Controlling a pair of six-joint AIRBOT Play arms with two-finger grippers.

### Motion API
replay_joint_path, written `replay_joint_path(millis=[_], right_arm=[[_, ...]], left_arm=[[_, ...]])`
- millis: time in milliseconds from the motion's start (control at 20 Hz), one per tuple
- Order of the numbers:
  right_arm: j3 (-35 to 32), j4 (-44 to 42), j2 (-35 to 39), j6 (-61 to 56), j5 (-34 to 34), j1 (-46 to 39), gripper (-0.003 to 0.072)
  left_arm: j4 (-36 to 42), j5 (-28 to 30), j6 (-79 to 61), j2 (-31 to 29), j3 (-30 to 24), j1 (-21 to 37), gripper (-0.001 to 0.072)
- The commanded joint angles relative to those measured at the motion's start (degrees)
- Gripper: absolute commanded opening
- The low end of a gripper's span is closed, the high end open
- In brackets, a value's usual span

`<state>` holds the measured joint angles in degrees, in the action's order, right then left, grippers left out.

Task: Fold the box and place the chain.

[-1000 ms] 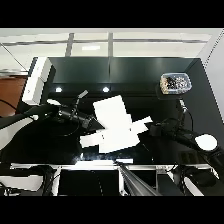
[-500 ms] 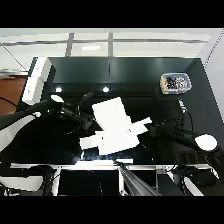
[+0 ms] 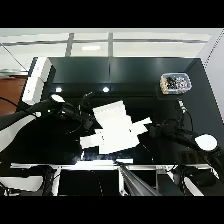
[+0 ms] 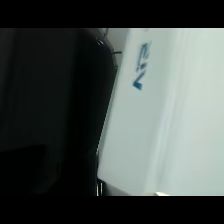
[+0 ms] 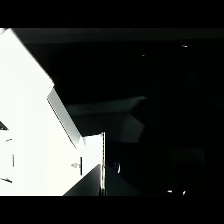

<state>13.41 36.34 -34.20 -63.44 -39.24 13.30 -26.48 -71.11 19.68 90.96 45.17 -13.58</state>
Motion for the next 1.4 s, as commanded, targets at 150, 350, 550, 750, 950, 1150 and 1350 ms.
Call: replay_joint_path(millis=[150,350,550,750,950,1150,1350], right_arm=[[1.46,4.09,0.07,-0.02,-4.57,-1.75,0.0047],[6.58,10.62,0.07,-0.07,-11.47,-8.96,0.0599],[14.51,20.22,0.07,0.07,-14.49,-14.58,0.06],[21.29,29.75,0.07,0.48,-7.72,-16.55,0.0599],[22.16,33.75,0.07,0.44,0.15,-16.52,0.06],[22.12,33.83,0.0,0.46,-4.04,-16.5,0.0599],[18.99,33.81,0.0,0.66,-5.42,-16.5,0.0599]], left_arm=[[1.44,-1.27,0.13,0.02,1.38,0.04,0.0032],[1.42,-4.37,0.13,-0.15,3.45,0.04,0.003],[0.79,-4.33,-0.22,-2.73,4.31,-0.13,0.0028],[-8.63,-2.16,-0.17,-8.92,4.22,-3.87,0.0027],[-16.44,6.82,-0.42,-15.54,3.96,-11.06,0.0027],[-11.82,13.88,-8.02,-20.06,0.33,-16.7,0.0028],[-9.42,23.45,-9.84,-20.37,-4.04,-17.18,0.0031]])
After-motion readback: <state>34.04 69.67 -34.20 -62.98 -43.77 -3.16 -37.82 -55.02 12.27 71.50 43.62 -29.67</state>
